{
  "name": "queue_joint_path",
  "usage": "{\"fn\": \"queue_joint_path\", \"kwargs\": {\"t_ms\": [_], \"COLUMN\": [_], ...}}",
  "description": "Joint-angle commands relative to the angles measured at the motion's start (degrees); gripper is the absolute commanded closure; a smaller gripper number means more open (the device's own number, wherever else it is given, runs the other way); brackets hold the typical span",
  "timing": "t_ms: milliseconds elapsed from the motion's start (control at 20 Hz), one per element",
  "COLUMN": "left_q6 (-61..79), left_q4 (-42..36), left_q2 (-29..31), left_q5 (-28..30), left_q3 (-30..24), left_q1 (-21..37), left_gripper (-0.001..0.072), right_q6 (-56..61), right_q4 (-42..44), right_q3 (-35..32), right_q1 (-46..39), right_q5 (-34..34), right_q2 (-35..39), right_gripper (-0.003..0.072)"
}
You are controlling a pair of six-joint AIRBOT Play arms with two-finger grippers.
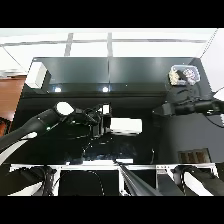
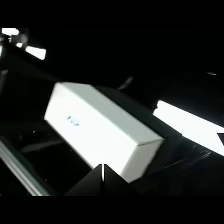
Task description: Fold the box and place the chain.
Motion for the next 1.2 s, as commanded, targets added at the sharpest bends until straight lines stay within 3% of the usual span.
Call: {"fn": "queue_joint_path", "kwargs": {"t_ms": [0,150,500,1000,1150], "left_q6": [-4.9,-10.8,-16.3,-18.7,-23.8], "left_q4": [1.3,0.7,0.8,6.0,12.6], "left_q2": [5.7,3.9,-11.6,-14.5,-15.4], "left_q5": [-3.0,-2.0,-2.2,-3.3,-5.1], "left_q3": [0.7,5.5,20.7,22.0,22.0], "left_q1": [-0.4,-2.6,-7.0,-8.7,-9.8], "left_gripper": [-0.0003,0.0000,-0.0001,0.0000,0.0000], "right_q6": [-2.0,-2.7,-2.6,-2.6,-2.6], "right_q4": [-4.2,-6.2,-5.6,-5.6,-5.6], "right_q3": [1.2,1.2,1.2,1.2,1.2], "right_q1": [-9.0,-11.1,-11.0,-11.0,-11.0], "right_q5": [3.0,0.8,-2.3,-2.2,-2.2], "right_q2": [0.1,0.1,0.1,0.1,0.1], "right_gripper": [0.0669,0.0669,0.0669,0.0669,0.0669]}}
